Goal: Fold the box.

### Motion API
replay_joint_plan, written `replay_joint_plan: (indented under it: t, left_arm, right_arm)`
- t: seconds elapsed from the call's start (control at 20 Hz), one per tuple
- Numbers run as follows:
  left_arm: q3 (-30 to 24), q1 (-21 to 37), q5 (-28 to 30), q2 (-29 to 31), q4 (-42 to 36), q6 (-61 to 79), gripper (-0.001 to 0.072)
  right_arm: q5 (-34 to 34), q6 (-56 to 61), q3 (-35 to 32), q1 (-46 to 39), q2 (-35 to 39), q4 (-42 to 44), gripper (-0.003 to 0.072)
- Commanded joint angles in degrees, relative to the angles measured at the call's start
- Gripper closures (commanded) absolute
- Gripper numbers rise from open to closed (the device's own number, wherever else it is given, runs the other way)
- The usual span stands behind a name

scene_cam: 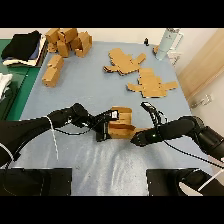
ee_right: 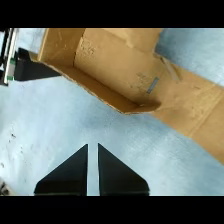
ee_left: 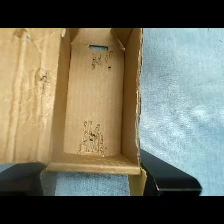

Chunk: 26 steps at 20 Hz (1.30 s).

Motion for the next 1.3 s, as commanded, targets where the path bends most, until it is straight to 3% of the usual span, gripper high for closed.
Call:
replay_joint_plan:
  t: [0.0, 0.15, 0.2, 0.45, 0.7, 0.85, 1.0, 1.1, 1.25]
  left_arm:
    - [0.07, 0.02, 0.0, -0.02, 0.0, 0.0, 0.0263]
    - [0.07, 0.02, 0.0, -0.02, 0.0, 0.0, 0.0263]
    - [0.04, 0.02, 0.0, -0.02, 0.0, 0.0, 0.0263]
    - [0.07, 0.02, 0.0, -0.02, 0.0, 0.0, 0.0263]
    - [0.04, 0.02, 0.02, -0.02, 0.0, 0.0, 0.0263]
    - [0.07, 0.02, 0.02, -0.02, 0.0, 0.0, 0.0263]
    - [0.07, 0.02, 0.02, -0.02, 0.0, 0.0, 0.0263]
    - [0.04, 0.02, 0.02, -0.02, 0.0, 0.0, 0.0263]
    - [0.04, 0.02, 0.0, -0.02, 0.0, 0.0, 0.0263]
  right_arm:
    - [5.29, 9.09, -0.02, 0.13, 0.04, 1.84, 0.0584]
    - [19.39, 4.7, 2.36, 0.07, -2.21, 3.67, 0.0609]
    - [21.22, 1.68, 4.63, -0.07, -4.68, 3.52, 0.0674]
    - [17.16, -2.1, 15.91, -0.04, -25.11, 2.19, 0.0683]
    - [16.9, -5.29, 16.65, 0.0, -33.09, 2.21, 0.0684]
    - [16.96, -8.07, 17.38, -0.02, -32.44, 2.19, 0.0683]
    - [16.85, -11.52, 18.84, -0.02, -27.28, 0.44, 0.0684]
    - [16.28, -11.5, 18.91, -0.02, -21.33, -5.27, 0.0684]
    - [9.57, -9.03, 16.46, -0.02, -12.83, -13.79, 0.0684]
